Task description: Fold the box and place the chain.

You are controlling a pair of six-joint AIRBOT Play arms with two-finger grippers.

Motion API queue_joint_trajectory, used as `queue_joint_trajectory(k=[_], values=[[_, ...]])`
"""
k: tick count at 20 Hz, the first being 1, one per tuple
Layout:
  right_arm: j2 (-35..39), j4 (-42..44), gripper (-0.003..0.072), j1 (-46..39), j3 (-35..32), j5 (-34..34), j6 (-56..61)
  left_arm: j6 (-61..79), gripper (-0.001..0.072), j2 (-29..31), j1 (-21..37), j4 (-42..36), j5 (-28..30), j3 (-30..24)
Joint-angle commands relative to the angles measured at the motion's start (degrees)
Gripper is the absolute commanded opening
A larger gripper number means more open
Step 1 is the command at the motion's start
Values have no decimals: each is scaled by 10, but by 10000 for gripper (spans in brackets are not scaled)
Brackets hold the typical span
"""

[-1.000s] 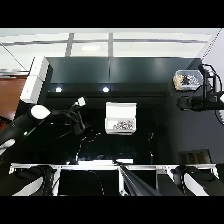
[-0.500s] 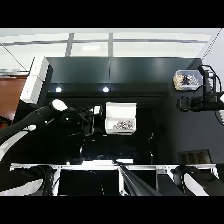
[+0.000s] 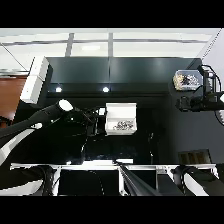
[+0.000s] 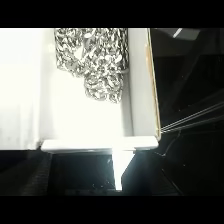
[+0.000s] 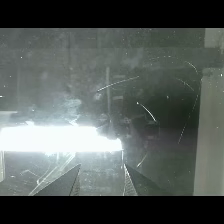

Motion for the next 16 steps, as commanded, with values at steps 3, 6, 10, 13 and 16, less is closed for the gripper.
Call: queue_joint_trajectory(k=[3,6,10,13,16], values=[[0,10,304,1,0,0,0,-6,712,-4,-2,4,3,5],[0,11,305,1,0,0,0,-6,712,-4,-2,3,4,5],[-4,12,305,1,0,-2,0,-5,712,-4,-1,-18,5,6],[-10,12,304,1,0,-5,0,-4,712,-5,0,-40,5,7],[-12,12,304,1,0,-6,0,-4,712,-5,0,-40,5,7]])
